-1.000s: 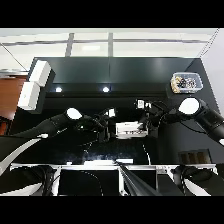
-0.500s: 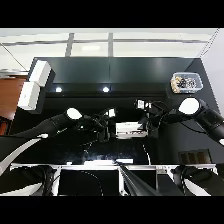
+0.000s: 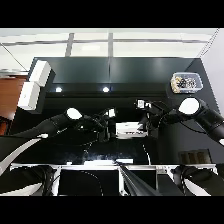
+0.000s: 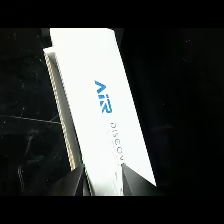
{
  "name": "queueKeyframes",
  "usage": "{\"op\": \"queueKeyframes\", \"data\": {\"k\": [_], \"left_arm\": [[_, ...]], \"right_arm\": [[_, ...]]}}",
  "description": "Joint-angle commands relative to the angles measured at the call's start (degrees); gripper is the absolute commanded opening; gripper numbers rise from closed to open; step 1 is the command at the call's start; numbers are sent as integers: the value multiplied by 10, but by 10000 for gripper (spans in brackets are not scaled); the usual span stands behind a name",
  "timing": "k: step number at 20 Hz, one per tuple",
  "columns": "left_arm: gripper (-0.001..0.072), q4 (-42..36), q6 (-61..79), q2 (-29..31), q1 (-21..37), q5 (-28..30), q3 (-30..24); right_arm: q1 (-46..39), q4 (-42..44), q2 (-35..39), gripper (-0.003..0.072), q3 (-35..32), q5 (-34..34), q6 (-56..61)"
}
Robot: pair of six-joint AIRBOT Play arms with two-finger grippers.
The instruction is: Fold the box and place the chain.
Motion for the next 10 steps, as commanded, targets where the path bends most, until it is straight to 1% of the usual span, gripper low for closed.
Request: {"op": "queueKeyframes", "data": {"k": [1, 10], "left_arm": [[289, 0, 0, 0, 0, 0, 0], [289, 0, 0, 0, 0, 0, 0]], "right_arm": [[1, 0, 0, 347, 0, 2, 9], [1, -1, 0, 343, 0, -3, 10]]}}
